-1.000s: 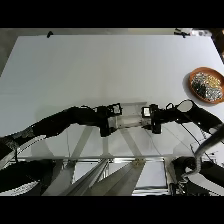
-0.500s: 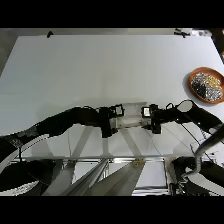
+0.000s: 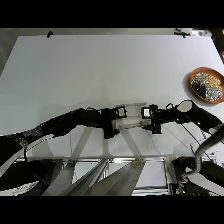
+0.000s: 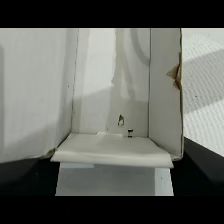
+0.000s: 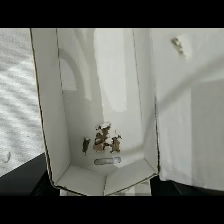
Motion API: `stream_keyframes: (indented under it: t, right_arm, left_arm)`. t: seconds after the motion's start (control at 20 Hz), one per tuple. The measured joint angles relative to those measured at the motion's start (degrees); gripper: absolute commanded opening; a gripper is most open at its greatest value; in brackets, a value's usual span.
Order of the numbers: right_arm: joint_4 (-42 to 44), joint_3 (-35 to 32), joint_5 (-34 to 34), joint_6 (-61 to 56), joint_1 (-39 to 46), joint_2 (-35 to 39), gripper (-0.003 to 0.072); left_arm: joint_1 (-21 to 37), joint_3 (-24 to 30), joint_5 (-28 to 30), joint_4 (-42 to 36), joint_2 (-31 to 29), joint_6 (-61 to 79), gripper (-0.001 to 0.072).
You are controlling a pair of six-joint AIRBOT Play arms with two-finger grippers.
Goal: Fold the box and place the chain.
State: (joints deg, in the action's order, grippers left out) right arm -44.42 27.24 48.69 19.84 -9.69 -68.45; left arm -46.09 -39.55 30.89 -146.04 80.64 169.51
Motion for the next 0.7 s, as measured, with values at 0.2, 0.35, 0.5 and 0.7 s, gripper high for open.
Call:
stream_keyframes:
  t: [0.2,0.35,0.5,0.7]
  right_arm:
    - [0.02,0.0,0.0,-0.02,0.0,0.0,0.0433]
    - [0.0,0.0,0.0,-0.04,0.0,0.0,0.0433]
    - [0.0,0.0,-0.02,-0.04,0.0,0.0,0.0433]
    - [0.0,0.0,-0.02,-0.04,0.0,0.0,0.0433]
  left_arm:
    - [-0.04,-0.02,-0.46,-0.11,0.66,0.0,0.0473]
    - [-0.04,-0.04,-0.46,-0.13,0.81,0.02,0.0309]
    - [-0.26,-0.04,-0.79,-0.07,0.9,0.0,0.0254]
    - [-0.48,-0.04,-1.53,0.33,0.92,-0.04,0.0253]
